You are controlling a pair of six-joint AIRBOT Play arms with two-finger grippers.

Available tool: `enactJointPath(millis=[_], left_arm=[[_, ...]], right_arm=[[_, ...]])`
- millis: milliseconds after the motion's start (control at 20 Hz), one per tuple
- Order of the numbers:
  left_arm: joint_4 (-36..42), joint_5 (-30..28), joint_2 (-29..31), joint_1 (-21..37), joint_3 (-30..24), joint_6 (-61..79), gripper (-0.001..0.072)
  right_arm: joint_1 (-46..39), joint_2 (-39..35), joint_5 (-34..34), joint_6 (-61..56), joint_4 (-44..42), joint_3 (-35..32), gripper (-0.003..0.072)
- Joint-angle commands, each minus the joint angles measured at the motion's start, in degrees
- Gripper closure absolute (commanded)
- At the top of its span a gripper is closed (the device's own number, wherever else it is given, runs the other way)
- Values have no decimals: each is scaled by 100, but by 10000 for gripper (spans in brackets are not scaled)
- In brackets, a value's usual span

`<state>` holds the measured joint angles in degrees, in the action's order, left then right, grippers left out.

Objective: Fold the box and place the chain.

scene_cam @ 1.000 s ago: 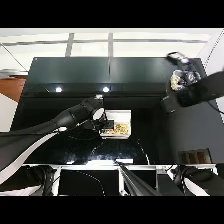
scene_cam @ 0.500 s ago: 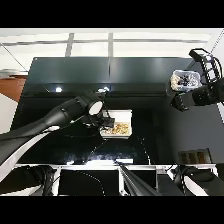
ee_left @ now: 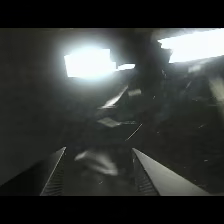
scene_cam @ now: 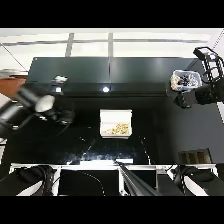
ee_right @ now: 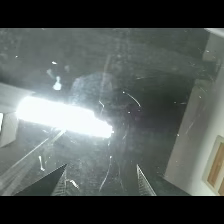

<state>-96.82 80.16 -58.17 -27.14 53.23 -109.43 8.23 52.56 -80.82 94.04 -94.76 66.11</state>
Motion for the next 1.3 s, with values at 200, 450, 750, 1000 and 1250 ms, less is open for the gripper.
enactJointPath(millis=[200, 450, 750, 1000, 1250], left_arm=[[4929, -1572, 256, 1663, -1558, 5460, 210], [4942, -2035, -262, 1233, -1808, 8389, -11], [4944, -2485, -647, 754, -1805, 10653, -10], [5539, -3014, -863, 627, -1805, 11750, -9], [6236, -2999, -1311, 479, -1805, 12467, -8]], right_arm=[[0, -4, 317, -363, 33, -2, 174], [0, -2, 450, -365, 35, -2, 173], [0, -2, 450, -367, 33, -2, 174], [0, -2, 485, -476, 33, -2, 174], [0, 0, 586, -476, 31, -2, 174]])
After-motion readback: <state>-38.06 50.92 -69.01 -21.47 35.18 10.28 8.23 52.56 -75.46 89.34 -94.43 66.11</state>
